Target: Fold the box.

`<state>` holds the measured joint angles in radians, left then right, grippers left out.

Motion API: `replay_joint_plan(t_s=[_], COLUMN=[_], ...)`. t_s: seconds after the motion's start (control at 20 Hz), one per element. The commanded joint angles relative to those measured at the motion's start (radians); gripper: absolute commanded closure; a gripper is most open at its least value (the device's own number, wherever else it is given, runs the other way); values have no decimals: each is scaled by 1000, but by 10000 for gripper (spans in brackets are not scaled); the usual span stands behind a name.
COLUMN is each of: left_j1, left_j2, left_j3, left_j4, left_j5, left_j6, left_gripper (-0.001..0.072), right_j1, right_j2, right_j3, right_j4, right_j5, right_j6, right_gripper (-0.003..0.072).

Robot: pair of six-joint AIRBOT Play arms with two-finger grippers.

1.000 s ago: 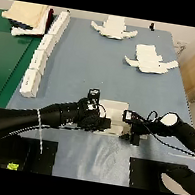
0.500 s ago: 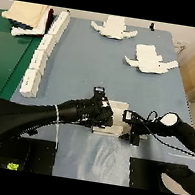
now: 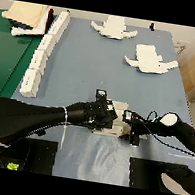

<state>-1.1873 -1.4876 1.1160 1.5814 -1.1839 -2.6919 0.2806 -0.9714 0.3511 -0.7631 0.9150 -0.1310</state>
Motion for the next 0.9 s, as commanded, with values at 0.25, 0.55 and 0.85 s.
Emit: replay_joint_plan(t_s=[0.25, 0.55, 0.85], left_j1=[-4, -4, 0], left_j2=[-11, -7, -6], left_j3=[1, 47, 155], left_j4=[1, -6, -6], left_j5=[-5, -59, -309], left_j6=[-20, 9, 121], left_gripper=[695, 165, 166], right_j1=[0, 0, 0], right_j2=[0, 0, 0], right_j3=[0, 1, 1], right_j4=[1, 1, 1], right_j5=[0, 0, 0], right_j6=[2, 2, 2], right_gripper=[156, 156, 156])
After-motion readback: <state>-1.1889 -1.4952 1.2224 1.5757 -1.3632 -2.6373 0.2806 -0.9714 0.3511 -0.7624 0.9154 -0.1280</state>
